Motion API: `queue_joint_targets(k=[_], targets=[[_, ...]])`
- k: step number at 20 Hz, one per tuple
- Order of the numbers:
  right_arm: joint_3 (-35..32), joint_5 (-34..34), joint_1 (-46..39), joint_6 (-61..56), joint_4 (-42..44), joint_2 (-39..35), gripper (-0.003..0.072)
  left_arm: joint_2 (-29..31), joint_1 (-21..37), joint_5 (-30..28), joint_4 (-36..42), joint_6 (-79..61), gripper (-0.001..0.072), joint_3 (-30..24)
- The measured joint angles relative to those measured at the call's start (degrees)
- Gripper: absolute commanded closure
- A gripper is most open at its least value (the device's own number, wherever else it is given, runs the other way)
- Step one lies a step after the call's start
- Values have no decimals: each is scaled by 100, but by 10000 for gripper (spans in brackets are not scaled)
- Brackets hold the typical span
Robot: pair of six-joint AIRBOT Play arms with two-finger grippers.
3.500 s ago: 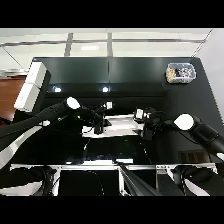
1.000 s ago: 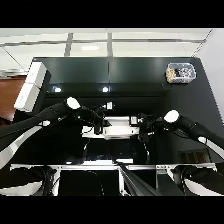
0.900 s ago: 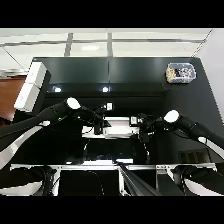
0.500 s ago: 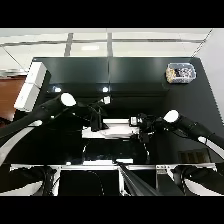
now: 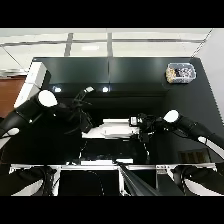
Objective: Fold the box and place the chain.
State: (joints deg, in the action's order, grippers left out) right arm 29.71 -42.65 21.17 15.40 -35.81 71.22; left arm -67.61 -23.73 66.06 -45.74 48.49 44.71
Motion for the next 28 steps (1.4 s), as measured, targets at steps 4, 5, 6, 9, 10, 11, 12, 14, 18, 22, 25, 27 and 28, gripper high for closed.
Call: queue_joint_targets(k=[4, 5, 6, 9, 10, 11, 12, 14, 18, 22, 25, 27, 28], targets=[[0, -2, 0, 0, 0, 0, 674, -227, -315, -382, 1556, -411, 683, -350], [0, -4, 0, 0, 0, 2, 673, -264, -352, -671, 1902, -538, 683, -380], [0, -7, 0, 0, 0, 0, 674, -295, -372, -1034, 2168, -627, 683, -391], [0, -9, 0, 0, 2, 2, 673, -358, -378, -2017, 2529, -800, 683, -391], [0, -9, 0, 0, 0, 2, 674, -402, -378, -2302, 2503, -828, 683, -391], [0, -9, 0, 0, 0, 2, 674, -466, -378, -2476, 2437, -850, 683, -391], [0, -9, 0, 0, 0, 0, 674, -562, -378, -2581, 2343, -868, 683, -391], [0, -11, 0, -2, 2, 0, 674, -800, -378, -2597, 2203, -901, 684, -391], [0, -11, 0, -7, 7, 2, 674, -1126, -376, -2498, 1998, -914, 684, -367], [0, -17, 0, -2, 2, 2, 674, -933, -203, -2260, 1635, -901, 686, -109], [0, -22, 0, 0, -2, 2, 674, -275, 20, -1895, 1143, -529, 685, 28], [0, -22, 0, 0, -4, 2, 674, 339, 96, -1672, 793, -328, 684, -90], [0, -22, 0, 0, -4, 2, 674, 680, 122, -1561, 673, -306, 681, -256]])
